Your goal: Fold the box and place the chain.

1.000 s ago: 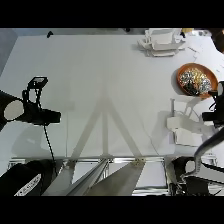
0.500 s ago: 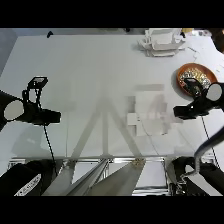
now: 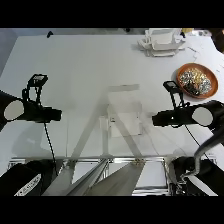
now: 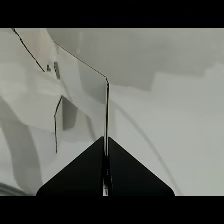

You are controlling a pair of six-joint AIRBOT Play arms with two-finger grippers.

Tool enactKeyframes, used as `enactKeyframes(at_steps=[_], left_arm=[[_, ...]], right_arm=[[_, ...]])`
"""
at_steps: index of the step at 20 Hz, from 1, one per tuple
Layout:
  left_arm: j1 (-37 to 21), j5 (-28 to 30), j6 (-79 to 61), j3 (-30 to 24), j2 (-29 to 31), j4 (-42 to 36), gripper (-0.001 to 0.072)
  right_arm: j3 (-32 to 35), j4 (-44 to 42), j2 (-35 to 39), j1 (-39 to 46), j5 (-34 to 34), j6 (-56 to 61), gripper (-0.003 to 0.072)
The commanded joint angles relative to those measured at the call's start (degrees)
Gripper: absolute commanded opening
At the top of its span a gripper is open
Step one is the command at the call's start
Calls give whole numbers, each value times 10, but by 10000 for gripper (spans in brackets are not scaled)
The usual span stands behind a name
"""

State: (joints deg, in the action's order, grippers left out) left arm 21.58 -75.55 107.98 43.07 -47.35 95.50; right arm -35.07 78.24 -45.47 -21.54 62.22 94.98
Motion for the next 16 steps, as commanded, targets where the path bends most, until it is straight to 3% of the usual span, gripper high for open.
enactKeyframes(at_steps=[1,2,4,5,7,10,13,16], left_arm=[[0,73,-58,-1,0,-2,47],[0,96,-101,-1,0,-16,153],[0,135,-157,-1,-4,-52,504],[-1,151,-205,-1,-12,-89,506],[-2,169,-365,-1,-50,-236,515],[-14,159,-585,16,-162,-469,515],[-50,38,-731,101,-333,-622,516],[-59,-30,-754,197,-456,-650,584]], right_arm=[[3,-5,5,-41,-18,17,10],[3,-5,5,-43,-18,23,10],[3,-5,5,-43,-18,24,10],[3,-5,5,-43,-18,24,10],[3,-7,5,-43,-18,25,10],[3,-14,5,-43,-17,25,11],[3,-26,5,-43,-15,25,11],[3,-26,5,-43,-11,25,11]])
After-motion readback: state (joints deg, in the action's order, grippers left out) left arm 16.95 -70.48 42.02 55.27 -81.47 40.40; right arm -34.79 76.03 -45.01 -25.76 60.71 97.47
